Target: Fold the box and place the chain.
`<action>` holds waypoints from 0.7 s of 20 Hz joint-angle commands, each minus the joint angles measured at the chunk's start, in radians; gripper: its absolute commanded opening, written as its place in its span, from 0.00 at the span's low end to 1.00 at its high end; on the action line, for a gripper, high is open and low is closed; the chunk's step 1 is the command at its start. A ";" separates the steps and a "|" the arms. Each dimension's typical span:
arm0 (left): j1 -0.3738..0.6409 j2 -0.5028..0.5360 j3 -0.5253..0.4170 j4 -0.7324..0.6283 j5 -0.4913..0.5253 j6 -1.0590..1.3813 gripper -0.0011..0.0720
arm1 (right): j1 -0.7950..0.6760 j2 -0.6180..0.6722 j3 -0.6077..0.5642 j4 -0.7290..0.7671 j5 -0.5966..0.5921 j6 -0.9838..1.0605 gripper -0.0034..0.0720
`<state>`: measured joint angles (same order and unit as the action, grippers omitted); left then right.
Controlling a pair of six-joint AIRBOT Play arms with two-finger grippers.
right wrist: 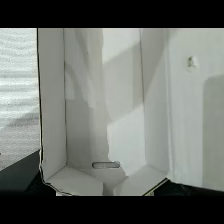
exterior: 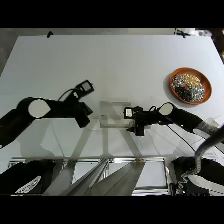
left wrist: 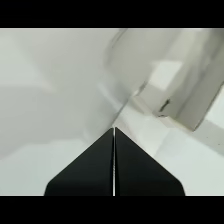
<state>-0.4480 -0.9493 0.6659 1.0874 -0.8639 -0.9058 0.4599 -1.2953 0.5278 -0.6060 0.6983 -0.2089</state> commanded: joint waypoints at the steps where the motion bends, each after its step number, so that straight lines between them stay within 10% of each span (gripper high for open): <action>1: 0.127 0.056 -0.017 0.143 -0.078 -0.274 0.02 | 0.001 0.001 0.000 0.000 0.000 0.001 0.58; 14: 0.153 -0.241 -0.164 -0.141 0.059 -0.294 0.02 | 0.001 0.001 0.000 0.000 0.000 0.001 0.58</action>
<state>-0.2787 -1.1118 0.5064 1.0245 -0.8463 -1.2373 0.4603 -1.2953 0.5278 -0.6060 0.6983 -0.2081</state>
